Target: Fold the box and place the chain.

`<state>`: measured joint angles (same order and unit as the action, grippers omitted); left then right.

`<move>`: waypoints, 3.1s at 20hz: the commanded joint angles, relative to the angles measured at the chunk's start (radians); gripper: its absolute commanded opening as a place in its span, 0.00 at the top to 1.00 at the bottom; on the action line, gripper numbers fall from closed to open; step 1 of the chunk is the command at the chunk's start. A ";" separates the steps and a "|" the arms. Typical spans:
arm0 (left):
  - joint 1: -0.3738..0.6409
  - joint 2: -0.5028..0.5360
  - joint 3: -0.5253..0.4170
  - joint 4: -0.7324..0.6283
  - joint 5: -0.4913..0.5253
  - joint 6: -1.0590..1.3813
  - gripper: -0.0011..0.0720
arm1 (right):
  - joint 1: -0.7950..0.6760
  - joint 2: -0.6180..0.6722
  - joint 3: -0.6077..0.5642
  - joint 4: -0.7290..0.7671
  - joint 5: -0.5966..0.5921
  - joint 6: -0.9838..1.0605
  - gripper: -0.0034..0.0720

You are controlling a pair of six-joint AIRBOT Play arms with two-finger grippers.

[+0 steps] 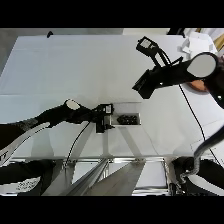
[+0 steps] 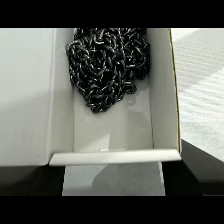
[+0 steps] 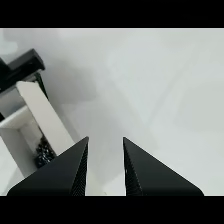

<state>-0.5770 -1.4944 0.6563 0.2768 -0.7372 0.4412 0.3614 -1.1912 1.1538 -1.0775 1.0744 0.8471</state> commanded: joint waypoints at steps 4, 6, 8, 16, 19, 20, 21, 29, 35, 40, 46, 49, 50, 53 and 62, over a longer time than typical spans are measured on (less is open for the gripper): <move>0.000 0.001 0.000 0.000 0.000 0.000 0.55 | 0.066 -0.206 0.010 0.006 0.109 -0.156 0.67; 0.000 0.001 0.000 0.000 0.000 0.000 0.55 | 0.076 -0.194 -0.008 0.043 0.114 -0.211 0.67; 0.000 0.001 0.000 0.000 0.000 0.000 0.55 | 0.076 -0.154 -0.052 0.120 0.111 -0.290 0.67; 0.000 0.001 0.000 0.000 0.000 0.000 0.55 | 0.113 -0.031 -0.234 0.156 0.057 -0.412 0.52; 0.000 0.001 0.000 0.000 0.000 0.000 0.55 | 0.133 -0.025 -0.242 0.112 0.022 -0.411 0.52; 0.000 0.001 0.000 0.000 0.000 0.000 0.55 | 0.138 -0.025 -0.242 0.091 0.007 -0.407 0.50; 0.000 0.001 0.000 0.000 0.000 0.000 0.55 | 0.138 -0.025 -0.242 0.082 0.002 -0.407 0.50; 0.000 0.001 0.000 0.000 0.000 0.000 0.55 | 0.138 -0.025 -0.250 0.026 -0.046 -0.407 0.51; 0.000 0.001 0.000 0.000 0.000 0.000 0.55 | 0.178 -0.024 -0.258 -0.006 -0.068 -0.407 0.59; 0.000 0.001 0.000 0.000 0.000 0.000 0.55 | 0.186 -0.024 -0.262 -0.025 -0.111 -0.399 0.59; 0.000 0.001 0.000 0.000 0.000 0.000 0.55 | 0.186 -0.023 -0.309 -0.025 -0.153 -0.399 0.59; 0.000 0.001 0.000 0.000 0.000 0.000 0.55 | 0.186 -0.023 -0.320 -0.025 -0.151 -0.400 0.59; 0.000 0.001 0.000 0.000 0.000 0.000 0.55 | 0.186 -0.023 -0.326 -0.025 -0.148 -0.400 0.59; 0.000 0.001 0.000 0.000 0.000 0.000 0.55 | 0.186 -0.023 -0.343 -0.022 -0.137 -0.400 0.57; 0.000 0.001 0.000 0.000 0.000 0.000 0.55 | 0.213 0.053 -0.343 -0.013 -0.125 -0.401 0.50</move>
<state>-0.5770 -1.4944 0.6563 0.2813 -0.7444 0.4442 0.5713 -1.1584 0.8108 -1.1042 0.9485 0.4450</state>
